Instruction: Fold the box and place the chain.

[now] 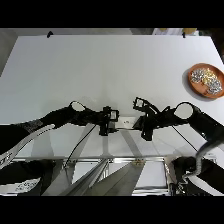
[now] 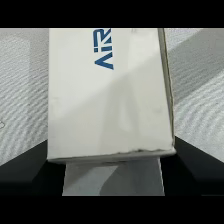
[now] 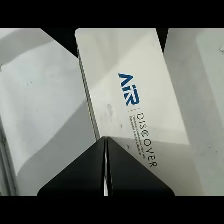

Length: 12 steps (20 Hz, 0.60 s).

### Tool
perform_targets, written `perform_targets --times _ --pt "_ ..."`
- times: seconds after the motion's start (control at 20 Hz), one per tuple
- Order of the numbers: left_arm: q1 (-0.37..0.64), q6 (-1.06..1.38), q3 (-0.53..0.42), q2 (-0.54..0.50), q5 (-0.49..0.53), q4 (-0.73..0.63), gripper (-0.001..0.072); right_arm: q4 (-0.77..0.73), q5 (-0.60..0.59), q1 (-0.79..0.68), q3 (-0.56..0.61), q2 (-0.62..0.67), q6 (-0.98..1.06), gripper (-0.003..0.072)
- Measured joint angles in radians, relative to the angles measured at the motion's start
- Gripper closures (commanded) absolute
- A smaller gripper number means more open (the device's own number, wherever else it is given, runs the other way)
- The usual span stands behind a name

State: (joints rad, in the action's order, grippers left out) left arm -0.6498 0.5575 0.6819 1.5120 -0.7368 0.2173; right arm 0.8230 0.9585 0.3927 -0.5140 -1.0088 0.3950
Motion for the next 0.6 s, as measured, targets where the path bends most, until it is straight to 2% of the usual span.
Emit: perform_targets --times 0.6 --pt "0.0 -0.001 0.0 0.0 -0.001 -0.001 0.0691 0.034 -0.027 0.0 0.004 0.021 0.016 0.0666"
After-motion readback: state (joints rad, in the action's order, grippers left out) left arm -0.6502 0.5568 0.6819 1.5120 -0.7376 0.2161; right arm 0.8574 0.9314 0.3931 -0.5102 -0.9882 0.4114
